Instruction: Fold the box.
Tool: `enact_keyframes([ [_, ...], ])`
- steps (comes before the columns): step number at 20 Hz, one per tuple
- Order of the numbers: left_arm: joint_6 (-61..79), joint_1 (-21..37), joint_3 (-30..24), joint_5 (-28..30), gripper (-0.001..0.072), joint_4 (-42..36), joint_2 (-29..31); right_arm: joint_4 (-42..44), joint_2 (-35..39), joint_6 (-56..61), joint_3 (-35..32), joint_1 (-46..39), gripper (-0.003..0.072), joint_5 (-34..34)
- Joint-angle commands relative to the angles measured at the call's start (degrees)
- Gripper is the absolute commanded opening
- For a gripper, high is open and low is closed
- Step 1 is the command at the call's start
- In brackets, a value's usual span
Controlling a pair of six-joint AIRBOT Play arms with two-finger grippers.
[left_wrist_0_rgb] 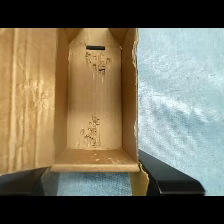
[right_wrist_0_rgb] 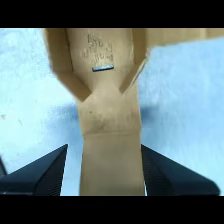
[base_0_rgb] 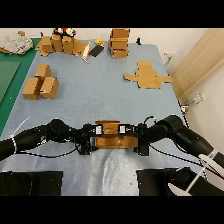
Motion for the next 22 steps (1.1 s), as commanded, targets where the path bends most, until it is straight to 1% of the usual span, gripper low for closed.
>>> enact_keyframes([
  [1,0.0,0.0,0.0,-0.1,0.0369,0.0,0.0,-0.9,4.9,11.5,0.1,0.0,0.0711,-2.1],
  [3,0.0,0.0,0.0,-0.1,0.0369,0.0,0.0,-1.6,7.0,23.6,0.1,0.0,0.0712,-3.3],
  [4,0.0,0.0,0.0,-0.1,0.0368,0.0,0.0,-1.6,7.9,26.1,0.1,0.0,0.0711,-3.5],
  [6,0.0,0.0,0.0,-0.1,0.0369,0.0,0.0,-1.6,9.5,26.6,0.1,0.0,0.0711,-4.3],
  [11,0.0,0.0,0.0,-0.1,0.0369,0.0,0.0,-1.4,11.0,27.3,0.1,0.0,0.0711,-10.5],
  [13,0.0,0.0,0.0,-0.1,0.0369,0.0,0.0,2.5,11.0,36.3,0.1,0.0,0.0711,-10.8],
  [15,0.0,0.0,0.0,-0.1,0.0369,0.0,0.0,9.3,11.0,45.1,0.1,0.0,0.0711,-10.7],
  [17,0.0,0.0,0.0,-0.1,0.0369,0.0,0.0,17.2,11.0,51.4,0.1,0.0,0.071,-9.4],
  [19,0.0,0.0,0.0,-0.1,0.0368,0.0,0.0,22.9,11.0,56.0,0.1,0.0,0.0707,-9.0],
  [20,0.0,0.0,0.0,-0.1,0.0368,0.0,0.0,24.7,11.0,57.4,0.1,0.0,0.0662,-8.7],
  [21,0.0,0.0,0.0,-0.1,0.0368,0.0,0.0,26.2,11.0,58.5,0.1,0.0,0.0443,-8.0],
  [22,0.0,0.0,0.0,-0.1,0.0369,0.0,0.0,27.7,11.0,58.8,0.1,0.0,0.018,-5.9],
])
